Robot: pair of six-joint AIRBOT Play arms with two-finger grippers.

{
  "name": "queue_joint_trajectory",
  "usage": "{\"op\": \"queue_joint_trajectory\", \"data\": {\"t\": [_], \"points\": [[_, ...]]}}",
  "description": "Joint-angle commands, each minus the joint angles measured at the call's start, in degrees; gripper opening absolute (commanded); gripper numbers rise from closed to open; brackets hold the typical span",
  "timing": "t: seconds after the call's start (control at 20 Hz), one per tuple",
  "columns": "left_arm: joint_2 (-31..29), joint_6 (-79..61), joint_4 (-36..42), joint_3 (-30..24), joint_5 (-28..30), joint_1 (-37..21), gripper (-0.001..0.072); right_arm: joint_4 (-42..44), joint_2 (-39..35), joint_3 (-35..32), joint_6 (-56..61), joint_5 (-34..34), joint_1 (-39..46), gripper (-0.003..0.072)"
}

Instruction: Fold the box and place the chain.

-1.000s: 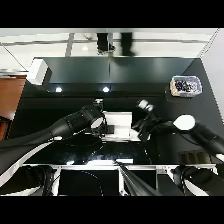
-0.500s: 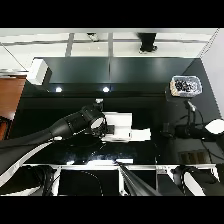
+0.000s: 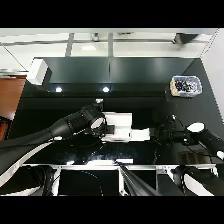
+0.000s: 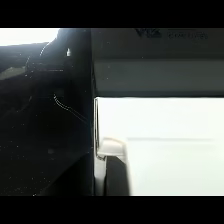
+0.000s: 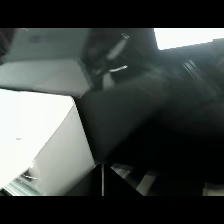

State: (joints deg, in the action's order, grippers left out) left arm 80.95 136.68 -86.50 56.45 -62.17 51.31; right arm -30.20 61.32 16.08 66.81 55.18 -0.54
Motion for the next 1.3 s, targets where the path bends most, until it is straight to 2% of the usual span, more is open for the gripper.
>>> {"op": "queue_joint_trajectory", "data": {"t": [0.0,0.4,0.45,0.5,0.6,0.65,0.9,1.05,1.15,1.25], "points": [[0.0,0.0,0.0,0.0,0.0,0.0,0.0025,3.4,3.3,2.8,-4.6,0.0,-1.0,0.0013],[0.0,0.0,0.0,0.0,0.0,0.0,0.0025,5.0,4.9,4.2,-7.0,3.0,-2.7,0.0015],[0.0,0.0,0.0,0.0,0.0,0.0,0.0025,6.3,4.9,4.4,-7.8,3.7,-3.0,0.0047],[0.0,0.0,0.0,0.0,0.0,0.0,0.0025,7.1,4.9,4.8,-8.3,4.7,-3.1,0.0239],[0.0,0.0,0.0,0.0,0.0,0.0,0.0025,7.1,4.9,6.3,-8.8,6.4,-3.1,0.0575],[0.0,0.0,0.0,0.0,0.1,0.0,0.0025,7.0,4.9,7.1,-8.8,7.4,-3.1,0.0637],[0.0,0.0,0.0,0.0,0.1,0.0,0.0025,7.1,4.9,10.2,-8.7,8.0,-6.1,0.0636],[0.0,0.0,0.0,0.0,0.1,0.0,0.0025,6.6,4.9,12.2,-6.2,3.9,-11.8,0.0635],[0.0,0.0,0.0,0.0,0.1,0.0,0.0025,2.2,4.9,14.7,-1.2,-0.2,-16.6,0.0635],[0.0,0.0,-0.1,0.0,0.1,0.0,0.0025,-6.8,4.9,17.9,8.4,-4.0,-21.7,0.0634]]}}
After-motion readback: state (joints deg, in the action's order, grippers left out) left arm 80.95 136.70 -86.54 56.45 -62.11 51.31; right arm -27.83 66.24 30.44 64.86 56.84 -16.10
